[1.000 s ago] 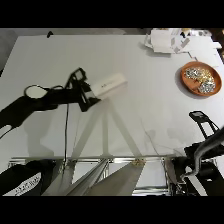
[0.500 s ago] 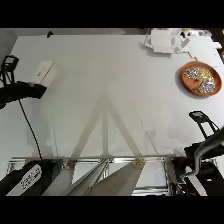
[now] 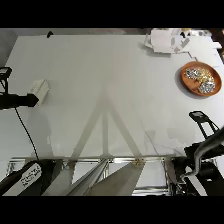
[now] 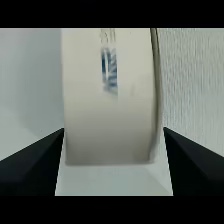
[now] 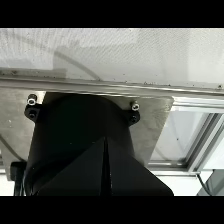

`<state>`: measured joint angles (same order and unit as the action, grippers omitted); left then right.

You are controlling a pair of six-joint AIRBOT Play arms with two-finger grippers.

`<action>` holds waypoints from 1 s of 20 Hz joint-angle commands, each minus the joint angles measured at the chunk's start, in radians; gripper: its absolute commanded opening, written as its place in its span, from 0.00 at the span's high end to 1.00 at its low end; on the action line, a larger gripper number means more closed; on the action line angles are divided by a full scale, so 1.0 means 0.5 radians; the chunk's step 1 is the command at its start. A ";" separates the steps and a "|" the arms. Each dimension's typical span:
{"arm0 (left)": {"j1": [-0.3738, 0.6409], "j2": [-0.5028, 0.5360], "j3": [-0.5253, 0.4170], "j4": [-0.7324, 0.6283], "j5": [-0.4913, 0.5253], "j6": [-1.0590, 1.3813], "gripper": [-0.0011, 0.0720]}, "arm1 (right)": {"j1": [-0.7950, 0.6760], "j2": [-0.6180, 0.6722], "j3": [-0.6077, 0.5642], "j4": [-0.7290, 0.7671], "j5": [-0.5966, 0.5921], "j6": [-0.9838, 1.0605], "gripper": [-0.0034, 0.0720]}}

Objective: Fold the box and place the chain.

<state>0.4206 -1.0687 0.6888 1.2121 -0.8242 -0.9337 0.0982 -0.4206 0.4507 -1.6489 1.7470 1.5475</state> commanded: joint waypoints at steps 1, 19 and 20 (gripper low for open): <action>0.008 -0.002 -0.001 0.069 -0.163 -0.073 0.03 | -0.002 0.002 -0.002 0.001 0.000 0.000 0.93; -0.480 0.935 -0.002 0.069 -0.513 -0.132 0.03 | -0.002 0.002 -0.002 0.001 0.000 0.000 0.93; -0.515 0.933 -0.002 0.070 -0.538 -0.132 0.03 | -0.002 0.002 -0.002 0.000 0.000 0.000 0.93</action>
<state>0.2195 -0.6308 0.6888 1.2465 -1.0443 -0.9989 0.0982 -0.4206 0.4507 -1.6489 1.7466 1.5471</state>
